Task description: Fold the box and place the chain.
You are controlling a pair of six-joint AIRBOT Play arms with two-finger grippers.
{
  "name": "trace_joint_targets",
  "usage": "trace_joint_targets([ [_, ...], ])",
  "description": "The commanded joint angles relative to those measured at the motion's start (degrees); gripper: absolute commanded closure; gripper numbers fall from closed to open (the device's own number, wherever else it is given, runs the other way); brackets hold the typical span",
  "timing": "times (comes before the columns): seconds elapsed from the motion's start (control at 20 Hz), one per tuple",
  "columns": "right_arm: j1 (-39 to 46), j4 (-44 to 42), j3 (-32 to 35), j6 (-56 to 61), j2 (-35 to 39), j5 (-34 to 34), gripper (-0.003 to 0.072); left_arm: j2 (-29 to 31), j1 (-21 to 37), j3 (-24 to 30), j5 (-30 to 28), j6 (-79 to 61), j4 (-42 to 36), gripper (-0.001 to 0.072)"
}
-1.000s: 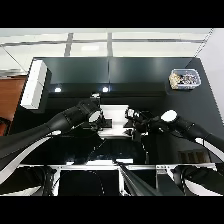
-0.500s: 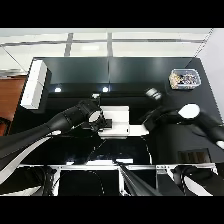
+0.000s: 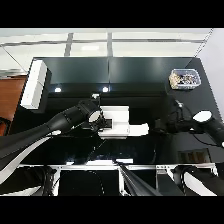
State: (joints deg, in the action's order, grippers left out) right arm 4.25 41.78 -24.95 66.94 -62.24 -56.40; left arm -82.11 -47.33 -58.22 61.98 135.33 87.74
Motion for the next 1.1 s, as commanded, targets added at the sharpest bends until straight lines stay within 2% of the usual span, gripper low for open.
trace_joint_targets([
  [0.0, -6.14, -13.70, 1.44, -7.37, -5.73, -0.87, 0.0672, 0.02, 0.00, -0.07, -0.02, -0.04, -0.17, 0.0683],
  [0.15, -10.25, -22.27, 0.48, -15.30, -7.93, -0.13, 0.0672, 0.02, 0.00, -0.07, 0.00, -0.04, -0.17, 0.0683],
  [0.35, -9.33, -17.70, -5.09, -16.87, -7.91, -7.21, 0.0671, 0.02, 0.00, -0.07, 0.00, -0.04, -0.17, 0.0682],
  [0.4, -9.03, -16.79, -6.25, -16.81, -7.91, -8.83, 0.0637, 0.02, 0.00, -0.07, 0.02, -0.04, -0.17, 0.0683],
  [0.45, -8.94, -16.63, -6.86, -15.82, -7.91, -9.40, 0.0328, 0.02, 0.00, -0.07, 0.00, -0.04, -0.17, 0.0682],
  [0.5, -9.01, -16.65, -7.17, -15.26, -7.91, -9.40, 0.0099, 0.02, 0.00, -0.07, 0.00, -0.04, -0.17, 0.0683],
  [0.7, -11.50, -16.74, -7.17, -14.29, -7.91, -7.76, 0.0105, 0.02, 0.00, -0.07, 0.02, -0.04, -0.17, 0.0683],
  [0.75, -12.85, -16.81, -7.17, -13.75, -7.91, -6.84, 0.0156, 0.02, 0.00, -0.07, 0.00, -0.04, -0.17, 0.0682],
  [0.8, -14.10, -17.29, -7.17, -13.73, -7.91, -6.21, 0.0257, 0.02, 0.00, -0.07, 0.00, -0.04, -0.17, 0.0682],
  [1.05, -18.73, -17.29, -9.09, -7.43, -7.91, -2.45, 0.0272, 0.02, 0.00, -0.07, -0.02, -0.04, -0.17, 0.0682],
])
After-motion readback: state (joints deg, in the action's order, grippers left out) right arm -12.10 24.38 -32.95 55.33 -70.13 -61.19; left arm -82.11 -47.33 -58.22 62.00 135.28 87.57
